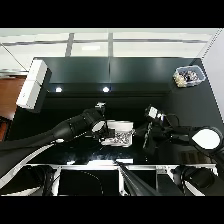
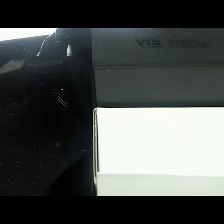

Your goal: Fold the box and place the chain.

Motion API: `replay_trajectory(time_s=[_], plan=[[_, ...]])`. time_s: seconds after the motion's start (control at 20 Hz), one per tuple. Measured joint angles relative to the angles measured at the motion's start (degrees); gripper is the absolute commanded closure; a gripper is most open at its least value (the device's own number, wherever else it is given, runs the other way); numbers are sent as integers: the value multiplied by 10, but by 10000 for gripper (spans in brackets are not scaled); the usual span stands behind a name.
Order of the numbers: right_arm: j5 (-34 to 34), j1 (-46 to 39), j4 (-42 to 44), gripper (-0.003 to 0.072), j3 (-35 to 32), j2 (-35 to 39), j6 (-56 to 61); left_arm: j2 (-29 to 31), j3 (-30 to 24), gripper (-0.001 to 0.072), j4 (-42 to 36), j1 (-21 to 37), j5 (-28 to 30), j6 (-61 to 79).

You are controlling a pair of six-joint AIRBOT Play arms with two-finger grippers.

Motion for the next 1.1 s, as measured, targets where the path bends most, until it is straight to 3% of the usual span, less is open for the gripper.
replay_trajectory(time_s=[0.1, 0.15, 0.2, 0.25, 0.55, 0.65, 0.9, 1.1], plan=[[-1, 3, 5, 601, 6, -7, 45, 0, 0, 678, 0, 0, 0, 0], [-7, 8, 7, 519, 8, -14, 62, 0, 0, 678, 0, 0, 1, 0], [-14, 13, 10, 294, 9, -21, 77, 0, 0, 677, 0, 0, 4, 0], [-20, 17, 11, 117, 10, -28, 89, 0, 0, 677, 0, 0, 9, 0], [-5, -27, -36, 104, 21, -27, 168, 0, 0, 659, -15, 3, 18, -2], [19, -68, -59, 104, 24, -8, 181, 0, 2, 353, -19, 4, 19, -4], [70, -180, -87, 104, 27, 33, 193, 20, 21, 337, -24, 6, -9, 16], [77, -230, -94, 104, 27, 42, 195, 79, 29, 338, -16, 17, -59, 88]])
